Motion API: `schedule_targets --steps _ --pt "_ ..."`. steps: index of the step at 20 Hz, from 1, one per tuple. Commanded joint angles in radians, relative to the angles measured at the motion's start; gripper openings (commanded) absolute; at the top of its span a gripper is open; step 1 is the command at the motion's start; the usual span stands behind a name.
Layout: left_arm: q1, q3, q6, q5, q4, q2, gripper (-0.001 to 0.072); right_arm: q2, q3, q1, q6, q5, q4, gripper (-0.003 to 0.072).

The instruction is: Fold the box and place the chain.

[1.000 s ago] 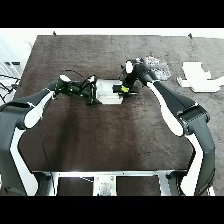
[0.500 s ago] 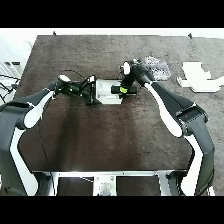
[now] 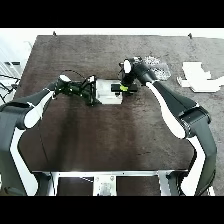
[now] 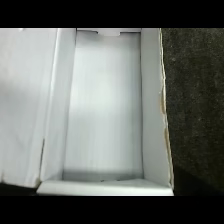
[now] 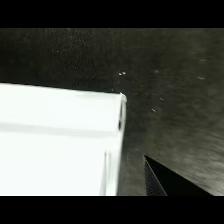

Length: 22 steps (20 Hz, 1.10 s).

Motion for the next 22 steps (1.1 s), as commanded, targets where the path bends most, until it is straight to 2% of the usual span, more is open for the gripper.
schedule_targets --steps 1,5,7,9,10,12,13,14,15,16,22 --pt "0.000 0.000 0.000 0.000 0.000 0.000 0.0353 0.056 0.001 0.000 -0.093 0.027 -0.018 0.0469" --pt "0.000 0.000 0.000 0.000 0.000 0.000 0.0352 0.142 0.001 -0.027 -0.187 -0.012 -0.194 0.0470" --pt "0.000 0.000 0.000 0.000 0.000 0.000 0.0353 0.182 0.001 -0.084 -0.217 -0.037 -0.209 0.0470" --pt "0.000 0.000 0.000 0.000 0.000 0.000 0.0353 0.207 0.001 -0.151 -0.260 -0.121 -0.209 0.0468" --pt "0.000 0.000 0.000 0.000 0.000 0.000 0.0353 0.209 0.001 -0.188 -0.307 -0.207 -0.211 0.0458" --pt "0.000 0.000 0.000 -0.003 0.000 0.000 0.0353 0.206 -0.008 -0.256 -0.318 -0.359 -0.206 0.0254" --pt "0.000 0.000 0.000 -0.003 0.000 0.000 0.0353 0.206 -0.014 -0.283 -0.318 -0.414 -0.201 0.0238" --pt "0.000 0.000 0.000 -0.002 0.000 0.000 0.0353 0.204 -0.019 -0.303 -0.318 -0.445 -0.198 0.0291" --pt "0.000 0.000 0.000 -0.002 0.000 0.000 0.0353 0.197 -0.019 -0.323 -0.319 -0.457 -0.193 0.0411" --pt "0.000 0.000 0.000 -0.002 0.000 0.000 0.0353 0.185 -0.019 -0.343 -0.319 -0.454 -0.175 0.0448" --pt "0.000 0.000 0.000 0.000 0.000 0.000 0.0353 0.063 -0.018 -0.432 -0.436 -0.454 0.050 0.0430"
